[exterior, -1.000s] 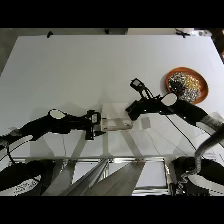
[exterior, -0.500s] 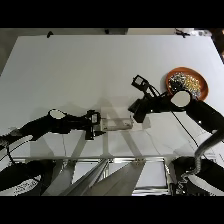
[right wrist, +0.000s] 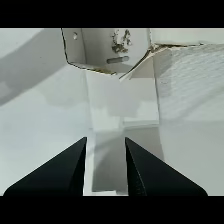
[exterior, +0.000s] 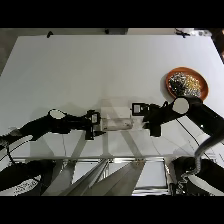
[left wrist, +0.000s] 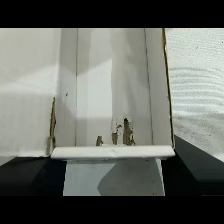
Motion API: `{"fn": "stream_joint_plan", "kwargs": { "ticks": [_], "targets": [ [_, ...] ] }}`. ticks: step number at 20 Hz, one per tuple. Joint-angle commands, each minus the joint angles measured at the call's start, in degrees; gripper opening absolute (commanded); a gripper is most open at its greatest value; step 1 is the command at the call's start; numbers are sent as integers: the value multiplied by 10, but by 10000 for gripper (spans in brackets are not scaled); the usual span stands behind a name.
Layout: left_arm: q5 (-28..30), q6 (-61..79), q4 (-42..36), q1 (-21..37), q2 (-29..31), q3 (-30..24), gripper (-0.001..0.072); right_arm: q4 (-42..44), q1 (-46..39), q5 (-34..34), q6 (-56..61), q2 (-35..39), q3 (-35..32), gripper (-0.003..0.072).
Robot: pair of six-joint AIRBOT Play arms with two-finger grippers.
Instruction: Fold the box and place the chain.
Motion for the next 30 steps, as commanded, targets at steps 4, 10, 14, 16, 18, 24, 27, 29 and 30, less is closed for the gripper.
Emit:
{"fn": "stream_joint_plan", "kwargs": {
  "ticks": [4, 10, 14, 16, 18, 24, 27, 29, 30],
  "targets": [
    [0, 0, 0, 1, 0, 0, 112, 56, 14, -49, -92, -42, -3, 92],
    [0, 0, 0, 1, 0, 0, 112, 60, 60, -96, -83, -82, -3, 92],
    [0, 0, 0, 1, 0, 0, 112, 61, 60, -106, -66, -82, -3, 91],
    [0, 0, 0, 1, 0, 0, 112, 60, 60, -106, -59, -82, -3, 91],
    [0, 0, 0, 1, 0, 0, 112, 61, 60, -106, -59, -82, -3, 91],
    [0, 0, 0, 1, 0, 0, 112, 94, 78, -124, -60, -82, -3, 91],
    [0, 0, 0, 1, 0, 0, 112, 94, 106, -162, -60, -82, -3, 91],
    [0, 0, 0, 1, 0, 0, 112, 94, 114, -181, -59, -82, -3, 91],
    [0, 0, 0, 1, 0, 0, 112, 94, 115, -183, -59, -82, -3, 91]
  ]
}}
